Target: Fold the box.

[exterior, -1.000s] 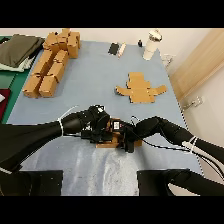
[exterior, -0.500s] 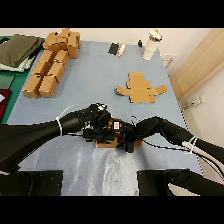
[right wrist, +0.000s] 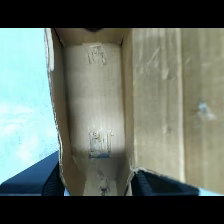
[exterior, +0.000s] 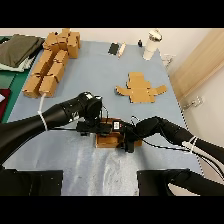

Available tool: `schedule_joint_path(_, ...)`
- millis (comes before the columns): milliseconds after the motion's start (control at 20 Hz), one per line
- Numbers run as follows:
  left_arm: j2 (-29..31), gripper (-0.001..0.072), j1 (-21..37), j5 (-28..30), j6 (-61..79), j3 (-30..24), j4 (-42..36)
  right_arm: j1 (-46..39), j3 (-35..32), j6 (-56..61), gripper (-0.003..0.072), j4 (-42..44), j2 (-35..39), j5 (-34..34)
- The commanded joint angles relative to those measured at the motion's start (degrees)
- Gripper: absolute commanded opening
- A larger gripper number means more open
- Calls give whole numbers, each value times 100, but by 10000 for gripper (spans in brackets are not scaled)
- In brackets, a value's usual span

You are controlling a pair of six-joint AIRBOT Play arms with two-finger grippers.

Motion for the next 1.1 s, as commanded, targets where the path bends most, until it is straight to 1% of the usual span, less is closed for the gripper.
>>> schedule_joint_path(0, 184, 517, 345, -494, 562, 2, -321, -2, 4, 0, 439, 2, 0, 2)
schedule_joint_path(50, 219, 462, 483, -787, 739, 0, -321, -2, 4, 0, 439, 2, 0, 2)
schedule_joint_path(100, 243, 275, 619, -1043, 964, 0, -321, -2, 4, 0, 439, 2, 0, 2)
schedule_joint_path(200, 284, 12, 879, -1464, 1676, -15, -345, -2, 4, 0, 439, 2, 0, 2)
schedule_joint_path(250, 323, 11, 964, -1497, 2103, -61, -402, -2, 4, 0, 439, 2, 0, 2)
schedule_joint_path(400, 492, 11, 1130, -1169, 3720, -297, -787, -2, 4, 2, 439, 2, 0, 2)
schedule_joint_path(550, 662, 11, 1403, -988, 5694, -715, -1773, -2, 4, 0, 439, 2, 0, 2)
schedule_joint_path(650, 772, 12, 1600, -1217, 7112, -973, -2275, -2, 4, 2, 439, 2, 0, 2)
schedule_joint_path(750, 791, 11, 2098, -1655, 8153, -1250, -2732, -2, 4, 0, 439, 2, 0, 4)
schedule_joint_path(800, 811, 12, 2352, -1495, 8693, -1447, -2811, -2, 4, 0, 439, 0, 2, 4)
schedule_joint_path(850, 811, 11, 2597, -1060, 9141, -1657, -2900, -2, 4, 0, 439, 0, 0, 2)
schedule_joint_path(900, 811, 12, 2802, -345, 9506, -1886, -2981, -2, 4, 2, 439, -13, 0, 0)
schedule_joint_path(950, 822, 13, 2916, 164, 10017, -2065, -3021, -2, 4, 0, 439, -15, 0, 2)
schedule_joint_path(1000, 822, 13, 2986, 544, 10701, -2218, -3073, -2, 4, 0, 439, -17, 0, 2)
schedule_joint_path(1050, 820, 82, 3001, 911, 11184, -2334, -3110, -2, 4, 0, 439, -15, 0, 2)
